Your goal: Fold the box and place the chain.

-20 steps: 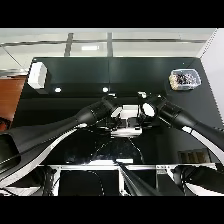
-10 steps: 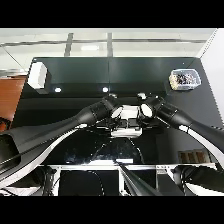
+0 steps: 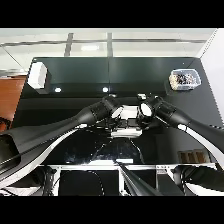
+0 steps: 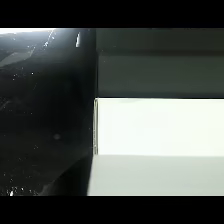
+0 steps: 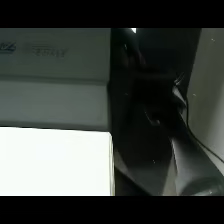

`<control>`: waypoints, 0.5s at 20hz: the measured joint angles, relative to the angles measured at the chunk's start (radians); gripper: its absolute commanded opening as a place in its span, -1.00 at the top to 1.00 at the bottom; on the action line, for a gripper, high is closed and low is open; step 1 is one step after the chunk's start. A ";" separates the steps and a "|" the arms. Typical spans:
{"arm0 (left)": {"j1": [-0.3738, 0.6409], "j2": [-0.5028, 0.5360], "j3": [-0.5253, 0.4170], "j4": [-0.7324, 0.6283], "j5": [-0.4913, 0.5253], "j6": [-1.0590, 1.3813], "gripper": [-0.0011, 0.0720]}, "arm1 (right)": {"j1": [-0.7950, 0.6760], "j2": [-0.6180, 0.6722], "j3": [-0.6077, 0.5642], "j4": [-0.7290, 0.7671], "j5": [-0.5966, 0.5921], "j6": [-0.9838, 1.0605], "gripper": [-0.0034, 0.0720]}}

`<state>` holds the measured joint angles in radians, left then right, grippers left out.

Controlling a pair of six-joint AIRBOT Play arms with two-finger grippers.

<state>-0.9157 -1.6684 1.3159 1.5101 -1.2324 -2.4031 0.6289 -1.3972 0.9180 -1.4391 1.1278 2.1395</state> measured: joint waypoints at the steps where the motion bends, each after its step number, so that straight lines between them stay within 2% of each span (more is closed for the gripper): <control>1: 0.000 0.000 0.000 -0.001 0.000 -0.001 0.89 | 0.000 0.003 0.000 -0.002 0.004 -0.001 0.36; 2: 0.000 0.000 0.000 -0.001 -0.001 -0.002 0.89 | 0.000 0.002 0.001 0.002 0.000 0.000 0.45; 3: 0.000 0.000 0.000 -0.001 -0.001 -0.004 0.89 | 0.000 0.002 0.002 0.001 0.001 0.000 0.88; 8: 0.000 0.000 0.000 -0.004 -0.005 -0.009 0.89 | 0.000 0.003 0.002 0.006 -0.001 0.006 0.86; 9: 0.000 0.000 0.000 -0.004 -0.005 -0.008 0.89 | 0.000 0.003 0.002 0.006 -0.001 0.006 0.67; 10: 0.000 0.000 0.000 -0.003 -0.003 -0.003 0.89 | 0.000 0.004 0.002 0.005 0.002 0.002 0.11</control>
<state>-0.9157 -1.6684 1.3159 1.5070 -1.2358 -2.4065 0.6289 -1.3930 0.9203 -1.4338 1.1297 2.1414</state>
